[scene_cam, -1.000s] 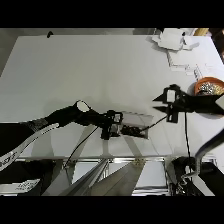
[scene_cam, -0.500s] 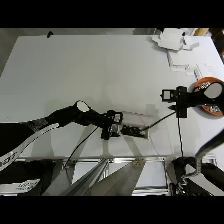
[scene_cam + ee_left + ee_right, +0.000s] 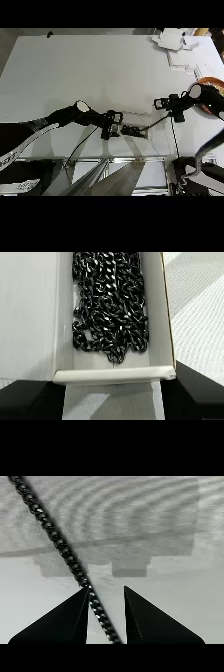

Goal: Fold the box and place the chain.

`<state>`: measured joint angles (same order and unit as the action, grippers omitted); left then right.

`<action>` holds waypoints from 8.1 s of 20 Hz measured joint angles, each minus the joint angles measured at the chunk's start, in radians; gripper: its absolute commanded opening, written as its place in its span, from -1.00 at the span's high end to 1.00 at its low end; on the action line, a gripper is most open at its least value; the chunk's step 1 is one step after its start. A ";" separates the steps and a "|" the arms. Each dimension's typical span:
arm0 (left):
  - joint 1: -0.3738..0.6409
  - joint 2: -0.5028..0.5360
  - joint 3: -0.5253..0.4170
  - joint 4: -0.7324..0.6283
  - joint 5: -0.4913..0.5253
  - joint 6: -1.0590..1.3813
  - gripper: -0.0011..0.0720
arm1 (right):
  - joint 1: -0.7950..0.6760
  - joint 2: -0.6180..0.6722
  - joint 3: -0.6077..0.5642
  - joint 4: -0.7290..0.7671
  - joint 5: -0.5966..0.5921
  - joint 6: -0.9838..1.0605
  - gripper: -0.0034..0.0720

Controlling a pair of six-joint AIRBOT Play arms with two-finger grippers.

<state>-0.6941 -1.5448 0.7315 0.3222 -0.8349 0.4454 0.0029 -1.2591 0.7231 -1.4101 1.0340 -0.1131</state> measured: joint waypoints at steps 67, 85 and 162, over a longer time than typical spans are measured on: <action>0.000 0.000 0.000 0.000 0.000 0.000 0.06 | -0.008 0.078 -0.080 0.126 -0.005 -0.084 0.45; 0.000 0.000 0.000 0.000 0.000 0.000 0.06 | -0.008 0.127 -0.081 0.100 0.095 -0.081 0.87; 0.000 0.000 0.000 0.000 0.000 0.000 0.06 | 0.711 0.290 -0.033 0.264 -0.008 0.666 0.01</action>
<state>-0.6941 -1.5448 0.7315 0.3222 -0.8349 0.4450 0.7143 -0.9691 0.6903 -1.1458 1.0260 0.5526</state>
